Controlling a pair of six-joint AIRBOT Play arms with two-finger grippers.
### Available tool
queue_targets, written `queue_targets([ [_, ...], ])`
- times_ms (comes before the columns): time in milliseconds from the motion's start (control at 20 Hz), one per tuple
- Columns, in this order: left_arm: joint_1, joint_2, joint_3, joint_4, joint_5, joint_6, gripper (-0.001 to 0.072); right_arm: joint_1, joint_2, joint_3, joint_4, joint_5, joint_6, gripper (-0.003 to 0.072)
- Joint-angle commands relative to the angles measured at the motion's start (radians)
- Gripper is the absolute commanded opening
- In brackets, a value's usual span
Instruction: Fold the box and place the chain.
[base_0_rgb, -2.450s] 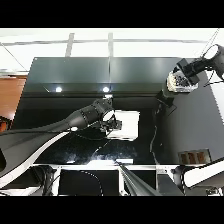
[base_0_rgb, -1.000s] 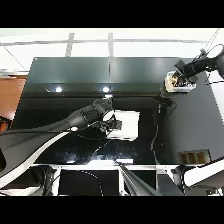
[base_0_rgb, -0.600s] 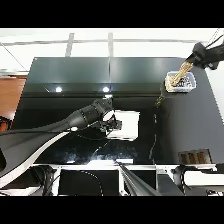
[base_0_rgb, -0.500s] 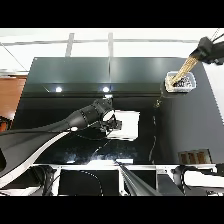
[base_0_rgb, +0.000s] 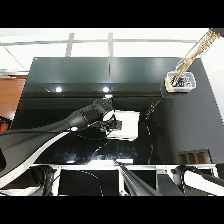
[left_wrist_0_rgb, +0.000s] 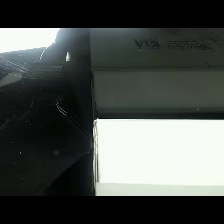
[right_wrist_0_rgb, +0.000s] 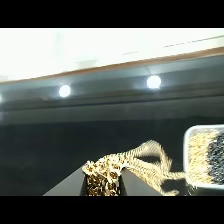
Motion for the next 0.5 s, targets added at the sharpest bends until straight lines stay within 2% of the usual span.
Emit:
queue_targets([
  [0,0.001,0.0,0.0,0.0,-0.001,0.0,0.0026,0.006,0.066,0.008,0.068,0.049,-0.031,0.0],
  [100,0.001,0.0,0.0,0.0,0.0,0.0,0.0026,0.006,0.105,0.006,0.074,0.079,-0.041,0.0],
  [250,0.001,0.0,0.0,0.001,0.0,0.0,0.0026,0.023,0.177,-0.065,0.113,0.116,-0.051,0.0],
  [450,0.001,0.0,0.0,0.0,0.0,0.0,0.0026,0.113,0.307,-0.271,0.1,0.137,-0.063,0.0001],
])
